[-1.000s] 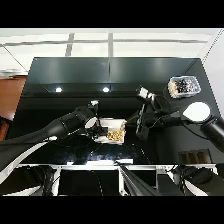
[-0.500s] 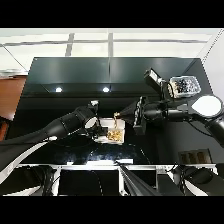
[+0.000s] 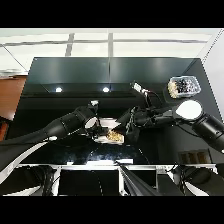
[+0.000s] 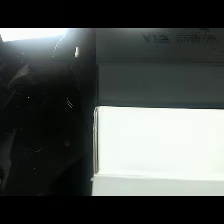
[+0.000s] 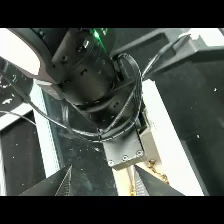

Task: Fold the box and place the chain.

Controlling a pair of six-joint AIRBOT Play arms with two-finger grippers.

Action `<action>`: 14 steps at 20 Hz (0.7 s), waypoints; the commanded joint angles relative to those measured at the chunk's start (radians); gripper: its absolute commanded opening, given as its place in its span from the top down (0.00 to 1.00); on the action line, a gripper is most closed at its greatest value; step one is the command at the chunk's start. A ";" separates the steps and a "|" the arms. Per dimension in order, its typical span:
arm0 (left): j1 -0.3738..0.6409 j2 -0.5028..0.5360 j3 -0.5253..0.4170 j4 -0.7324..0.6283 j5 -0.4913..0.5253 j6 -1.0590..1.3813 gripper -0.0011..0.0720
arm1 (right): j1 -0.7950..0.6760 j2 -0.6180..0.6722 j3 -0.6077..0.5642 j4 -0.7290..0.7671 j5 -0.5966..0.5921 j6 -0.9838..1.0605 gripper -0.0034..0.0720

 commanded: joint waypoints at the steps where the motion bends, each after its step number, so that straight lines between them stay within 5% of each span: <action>1: 0.001 0.001 0.004 0.000 0.004 0.000 0.94 | -0.069 0.005 -0.002 -0.023 0.052 0.017 0.36; 4: 0.001 0.000 0.035 0.005 0.008 0.000 0.95 | -0.249 0.052 -0.002 -0.066 0.174 0.031 0.36; 5: 0.001 -0.001 0.052 0.013 0.010 -0.009 0.95 | -0.314 0.064 -0.002 -0.081 0.209 0.038 0.30; 6: 0.001 -0.003 0.068 0.033 0.013 -0.040 0.95 | -0.369 0.069 -0.002 -0.090 0.233 0.047 0.06; 7: 0.001 -0.009 0.082 0.055 0.028 -0.064 0.95 | -0.417 0.069 -0.002 -0.098 0.250 0.055 0.02; 14: 0.011 -0.099 0.175 0.063 0.050 -0.090 0.95 | -0.496 0.069 -0.002 -0.162 0.256 0.058 0.03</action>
